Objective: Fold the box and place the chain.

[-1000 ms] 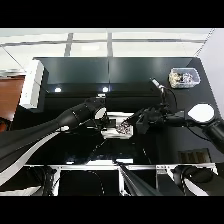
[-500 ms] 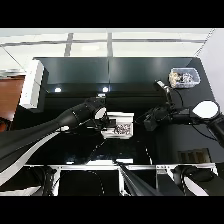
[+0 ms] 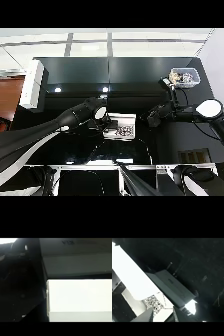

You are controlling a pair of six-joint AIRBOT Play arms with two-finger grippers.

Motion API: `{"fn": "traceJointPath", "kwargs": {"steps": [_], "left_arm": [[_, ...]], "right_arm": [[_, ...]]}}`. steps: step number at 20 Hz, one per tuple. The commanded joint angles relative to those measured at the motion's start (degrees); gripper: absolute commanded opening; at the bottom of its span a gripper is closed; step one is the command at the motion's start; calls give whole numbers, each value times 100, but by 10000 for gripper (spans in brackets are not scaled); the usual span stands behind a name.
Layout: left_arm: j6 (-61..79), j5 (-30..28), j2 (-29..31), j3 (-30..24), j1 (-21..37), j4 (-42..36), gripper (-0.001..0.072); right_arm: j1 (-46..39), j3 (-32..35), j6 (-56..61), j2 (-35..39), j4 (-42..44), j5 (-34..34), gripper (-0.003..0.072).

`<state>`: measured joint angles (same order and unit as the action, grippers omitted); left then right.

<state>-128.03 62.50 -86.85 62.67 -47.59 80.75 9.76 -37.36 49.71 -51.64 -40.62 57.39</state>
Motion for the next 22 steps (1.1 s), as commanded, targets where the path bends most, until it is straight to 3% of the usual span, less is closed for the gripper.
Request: {"fn": "traceJointPath", "kwargs": {"steps": [1, 2, 3, 4, 8, 11, 14, 16, 18, 20, 22], "left_arm": [[37, -98, 4, 7, 7, -20, 39], [-35, -94, 11, 7, 7, 31, 149], [-103, -85, 39, 7, 4, 111, 366], [-63, -81, 105, 7, 9, 151, 503], [317, 299, 734, 2, 149, 1003, 503], [719, 815, 1587, -184, 330, 1963, 504], [1845, 1462, 2671, -671, 883, 2275, 503], [2455, 1250, 3558, -1235, 1600, 2264, 504], [2507, 850, 4238, -1880, 2717, 1912, 500], [3637, 452, 4450, -2487, 3995, 348, 500], [5742, 737, 4083, -2868, 5005, -1399, 497]], "right_arm": [[-11, 0, -2, -4, -146, 31, 289], [-11, 0, -2, -4, -149, 33, 289], [-11, 0, -2, -4, -149, 33, 290], [-11, 0, 0, -4, -149, 33, 290], [-13, 0, 2, -4, -149, 68, 290], [-122, -2, 7, 2, -190, 125, 290], [-662, -31, 221, 125, -208, 472, 290], [-1141, -46, 223, 293, -205, 754, 290], [-1530, -46, 234, 407, -201, 1023, 290], [-1681, -44, 245, 411, -201, 1150, 290], [-1685, -44, 321, 411, -166, 1102, 290]]}}
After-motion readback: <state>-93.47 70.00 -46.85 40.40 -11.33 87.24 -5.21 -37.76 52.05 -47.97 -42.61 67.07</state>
